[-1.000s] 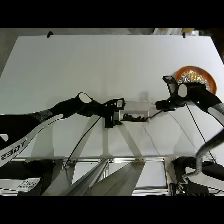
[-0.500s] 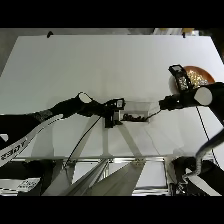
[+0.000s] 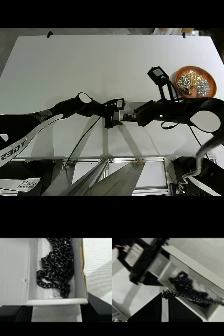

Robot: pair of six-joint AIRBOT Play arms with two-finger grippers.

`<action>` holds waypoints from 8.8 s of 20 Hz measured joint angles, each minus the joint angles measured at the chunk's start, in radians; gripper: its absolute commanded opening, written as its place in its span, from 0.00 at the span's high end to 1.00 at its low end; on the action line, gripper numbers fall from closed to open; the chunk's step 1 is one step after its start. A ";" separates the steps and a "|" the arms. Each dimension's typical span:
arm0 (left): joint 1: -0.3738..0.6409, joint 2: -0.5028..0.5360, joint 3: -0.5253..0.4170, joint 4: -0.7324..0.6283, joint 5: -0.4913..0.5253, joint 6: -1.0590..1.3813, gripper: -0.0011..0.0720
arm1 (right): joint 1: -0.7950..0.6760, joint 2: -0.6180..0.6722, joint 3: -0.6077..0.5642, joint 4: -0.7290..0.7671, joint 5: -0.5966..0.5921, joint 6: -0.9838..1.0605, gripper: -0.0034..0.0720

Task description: Fold the box and place the chain.

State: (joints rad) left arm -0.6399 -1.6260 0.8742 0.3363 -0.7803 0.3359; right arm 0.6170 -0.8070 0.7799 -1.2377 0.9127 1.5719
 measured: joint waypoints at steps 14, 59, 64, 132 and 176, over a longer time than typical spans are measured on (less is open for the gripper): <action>0.000 0.000 0.000 0.000 -0.002 0.000 0.61 | -0.035 -0.096 -0.010 -0.020 -0.036 -0.015 0.93; 0.000 0.000 0.000 -0.004 -0.002 0.000 0.61 | -0.550 -0.417 -0.076 -0.141 -0.180 -0.054 0.70; 0.000 0.000 0.000 -0.006 -0.002 0.000 0.61 | -0.542 -0.447 -0.004 -0.181 -0.061 -0.054 0.69; 0.000 0.000 0.000 -0.007 -0.002 0.000 0.61 | -0.473 -0.471 0.134 -0.253 0.164 -0.058 0.93; 0.000 0.000 0.000 -0.007 -0.002 0.000 0.61 | -0.505 -0.278 0.213 -0.132 0.172 -0.143 0.72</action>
State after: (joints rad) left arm -0.6399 -1.6260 0.8738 0.3294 -0.7822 0.3363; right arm 0.1123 -1.0855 0.9932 -1.3701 1.0851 1.4292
